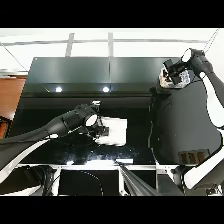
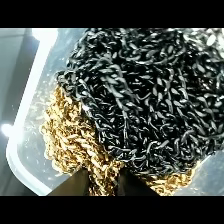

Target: Fold the box and place the chain.

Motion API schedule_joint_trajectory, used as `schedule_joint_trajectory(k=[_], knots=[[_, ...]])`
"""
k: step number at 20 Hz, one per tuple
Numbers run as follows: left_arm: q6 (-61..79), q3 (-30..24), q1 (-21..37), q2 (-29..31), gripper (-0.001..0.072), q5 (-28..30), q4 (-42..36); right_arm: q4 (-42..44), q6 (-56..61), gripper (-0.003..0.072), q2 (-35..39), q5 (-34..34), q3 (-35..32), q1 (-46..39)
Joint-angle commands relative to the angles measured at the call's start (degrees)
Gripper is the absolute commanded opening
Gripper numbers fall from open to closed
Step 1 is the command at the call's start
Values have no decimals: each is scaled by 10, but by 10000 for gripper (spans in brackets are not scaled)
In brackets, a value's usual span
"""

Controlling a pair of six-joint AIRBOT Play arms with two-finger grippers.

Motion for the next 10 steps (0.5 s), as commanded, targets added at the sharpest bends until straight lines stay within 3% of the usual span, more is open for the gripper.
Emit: schedule_joint_trajectory(k=[1,5,10], knots=[[0,0,0,0,34,0,0,1,-86,12,19,1,0,-9],[0,0,0,0,34,0,0,49,-278,10,83,13,0,-30],[0,0,0,0,34,0,0,99,-450,10,228,27,0,-40]])
